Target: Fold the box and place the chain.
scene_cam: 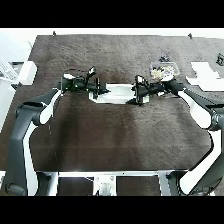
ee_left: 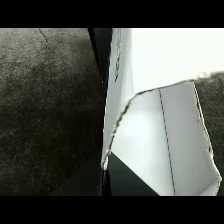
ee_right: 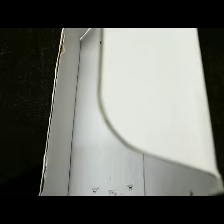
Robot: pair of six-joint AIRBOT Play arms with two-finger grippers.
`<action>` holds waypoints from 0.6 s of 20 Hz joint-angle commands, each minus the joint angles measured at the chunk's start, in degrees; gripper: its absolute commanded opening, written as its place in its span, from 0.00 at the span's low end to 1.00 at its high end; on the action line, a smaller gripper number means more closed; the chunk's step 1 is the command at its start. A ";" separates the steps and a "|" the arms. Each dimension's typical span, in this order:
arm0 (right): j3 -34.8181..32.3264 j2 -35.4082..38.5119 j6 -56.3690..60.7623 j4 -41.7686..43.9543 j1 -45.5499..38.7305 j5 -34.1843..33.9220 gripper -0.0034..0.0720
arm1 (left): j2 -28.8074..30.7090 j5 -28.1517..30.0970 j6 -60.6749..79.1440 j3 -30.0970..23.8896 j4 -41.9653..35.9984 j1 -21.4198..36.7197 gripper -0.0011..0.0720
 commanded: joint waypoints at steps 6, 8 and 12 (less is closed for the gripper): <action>1.57 -1.97 -0.07 -0.02 0.66 0.04 1.00 | 0.04 0.00 -0.02 0.04 0.00 0.00 0.04; 2.16 -2.36 -0.04 -0.02 0.66 0.04 1.00 | 0.04 0.00 -0.02 0.04 0.00 0.00 0.04; 2.32 -2.49 -0.02 -0.20 0.66 0.22 1.00 | 0.04 0.00 -0.02 0.04 0.00 0.00 0.04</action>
